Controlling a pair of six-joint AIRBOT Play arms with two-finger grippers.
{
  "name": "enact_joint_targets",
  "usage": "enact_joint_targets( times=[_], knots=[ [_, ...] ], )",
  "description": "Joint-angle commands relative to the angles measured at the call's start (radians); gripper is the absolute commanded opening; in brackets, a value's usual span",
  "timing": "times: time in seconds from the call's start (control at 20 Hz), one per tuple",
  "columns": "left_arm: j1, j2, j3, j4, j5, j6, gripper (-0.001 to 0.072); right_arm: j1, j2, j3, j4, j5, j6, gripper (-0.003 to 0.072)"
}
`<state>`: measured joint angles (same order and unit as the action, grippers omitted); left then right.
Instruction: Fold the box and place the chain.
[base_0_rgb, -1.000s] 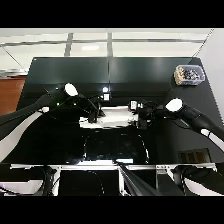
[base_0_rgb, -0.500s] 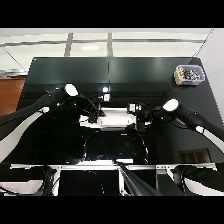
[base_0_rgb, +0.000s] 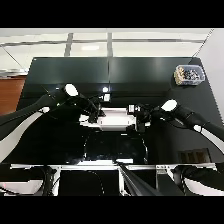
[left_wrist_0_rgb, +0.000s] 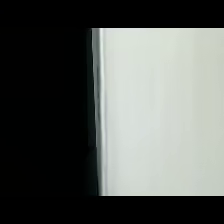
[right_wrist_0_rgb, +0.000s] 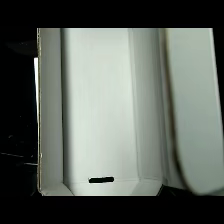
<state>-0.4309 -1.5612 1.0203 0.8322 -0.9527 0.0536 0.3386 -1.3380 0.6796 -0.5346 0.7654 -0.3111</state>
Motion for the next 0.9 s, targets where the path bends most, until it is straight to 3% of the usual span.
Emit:
enact_joint_targets(
  times=[0.0, 0.85],
  knots=[
    [0.000, 0.000, 0.001, 0.000, 0.003, 0.000, 0.0028, 0.000, -0.002, -0.001, -0.011, -0.003, -0.001, 0.0665],
    [0.000, 0.000, 0.001, 0.000, 0.003, 0.000, 0.0028, 0.013, -0.040, 0.000, -0.019, -0.027, 0.008, 0.0665]
  ],
)
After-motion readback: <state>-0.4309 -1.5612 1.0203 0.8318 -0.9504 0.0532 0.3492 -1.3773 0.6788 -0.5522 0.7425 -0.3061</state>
